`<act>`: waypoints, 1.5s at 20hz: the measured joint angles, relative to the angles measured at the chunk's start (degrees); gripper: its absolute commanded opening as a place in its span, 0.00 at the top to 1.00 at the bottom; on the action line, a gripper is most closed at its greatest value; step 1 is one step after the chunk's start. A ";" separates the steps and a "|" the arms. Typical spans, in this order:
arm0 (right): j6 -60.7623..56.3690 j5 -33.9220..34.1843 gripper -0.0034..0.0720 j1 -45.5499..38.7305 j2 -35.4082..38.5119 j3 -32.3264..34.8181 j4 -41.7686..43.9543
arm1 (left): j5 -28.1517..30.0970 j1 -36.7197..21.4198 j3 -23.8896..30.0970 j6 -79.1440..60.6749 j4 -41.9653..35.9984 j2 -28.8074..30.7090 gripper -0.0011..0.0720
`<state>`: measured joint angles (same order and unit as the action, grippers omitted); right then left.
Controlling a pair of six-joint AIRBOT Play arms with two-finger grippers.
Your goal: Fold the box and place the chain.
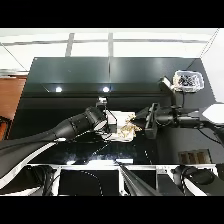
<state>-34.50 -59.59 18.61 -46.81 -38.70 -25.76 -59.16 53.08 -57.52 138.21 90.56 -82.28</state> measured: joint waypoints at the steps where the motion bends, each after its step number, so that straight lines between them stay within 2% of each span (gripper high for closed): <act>1: -0.72 1.42 0.64 0.96 -0.81 -0.09 -0.42 | 0.00 0.00 0.00 0.00 0.00 0.00 0.95; 2: -1.60 2.73 0.39 1.57 -1.53 -0.15 -0.79 | 0.00 0.00 0.00 0.00 0.02 0.00 0.95; 6: -4.28 4.28 0.38 2.12 -3.08 -0.26 -5.35 | 0.00 0.02 0.00 0.00 0.00 0.00 0.94; 11: -5.31 3.34 0.38 -3.80 -3.41 1.60 -17.11 | -0.02 0.02 0.00 0.00 0.00 0.00 0.94; 12: -5.16 4.02 0.25 -4.70 -3.43 3.02 -19.10 | -0.02 0.00 0.00 0.00 0.00 0.00 0.94; 13: -4.07 5.25 0.00 -5.27 -3.45 4.98 -20.68 | -0.02 0.00 0.00 0.00 0.00 0.00 0.94; 16: 1.84 11.17 0.00 -4.74 -3.80 11.45 -21.73 | -0.02 0.00 0.00 0.00 0.00 0.00 0.94; 20: 14.49 17.64 0.00 -1.51 -4.63 16.85 -21.33 | -0.02 0.00 0.00 0.00 0.00 0.00 0.94; 24: 24.35 22.27 0.00 -0.04 -7.34 18.69 -18.12 | 0.00 0.00 0.00 0.00 0.00 0.00 0.94; 30: 34.73 24.87 0.00 0.44 -11.30 19.28 -10.01 | 0.07 0.00 0.00 0.02 0.00 0.00 0.94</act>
<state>0.23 -34.72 19.05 -58.11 -19.42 -35.77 -59.09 53.08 -57.52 138.23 90.56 -82.28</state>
